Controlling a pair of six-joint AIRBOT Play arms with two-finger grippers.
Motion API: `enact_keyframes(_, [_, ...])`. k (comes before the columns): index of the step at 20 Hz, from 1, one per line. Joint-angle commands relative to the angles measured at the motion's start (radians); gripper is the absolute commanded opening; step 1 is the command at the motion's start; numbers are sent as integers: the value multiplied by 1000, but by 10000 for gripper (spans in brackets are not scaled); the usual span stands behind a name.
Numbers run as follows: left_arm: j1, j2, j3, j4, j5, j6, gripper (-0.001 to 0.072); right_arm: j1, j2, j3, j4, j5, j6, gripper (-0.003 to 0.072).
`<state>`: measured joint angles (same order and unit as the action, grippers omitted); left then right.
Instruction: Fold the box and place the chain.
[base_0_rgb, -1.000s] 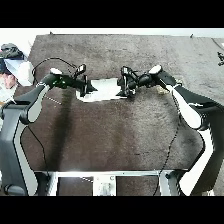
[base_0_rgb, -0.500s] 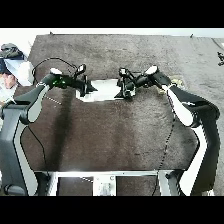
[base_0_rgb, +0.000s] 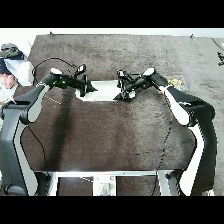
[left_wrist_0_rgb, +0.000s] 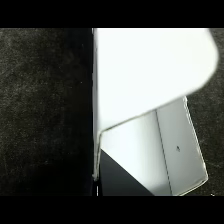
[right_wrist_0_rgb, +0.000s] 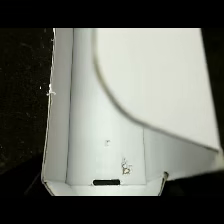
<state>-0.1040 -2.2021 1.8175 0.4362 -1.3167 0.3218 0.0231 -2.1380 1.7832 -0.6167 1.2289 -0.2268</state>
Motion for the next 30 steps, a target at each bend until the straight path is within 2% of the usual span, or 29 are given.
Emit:
enact_keyframes(1, [0,0,0,0,0,0,11,6,-8,5,-12,2,3,582])
enact_keyframes(5, [0,0,0,0,0,0,11,18,-13,6,-16,1,3,581])
enact_keyframes(6, [0,0,0,0,0,0,11,21,-14,6,-16,-6,4,548])
enact_keyframes(10, [0,0,0,0,0,0,11,20,-14,5,-17,-20,12,548])
enact_keyframes(12, [0,0,0,0,0,0,11,20,-14,6,-16,-21,11,487])
enact_keyframes(14, [0,0,0,0,0,0,11,19,-14,6,-16,-24,11,474])
enact_keyframes(15, [0,0,0,0,0,0,11,18,-14,6,-17,-24,11,426])
enact_keyframes(30, [0,0,0,0,0,0,11,15,-14,5,-16,-24,11,427])
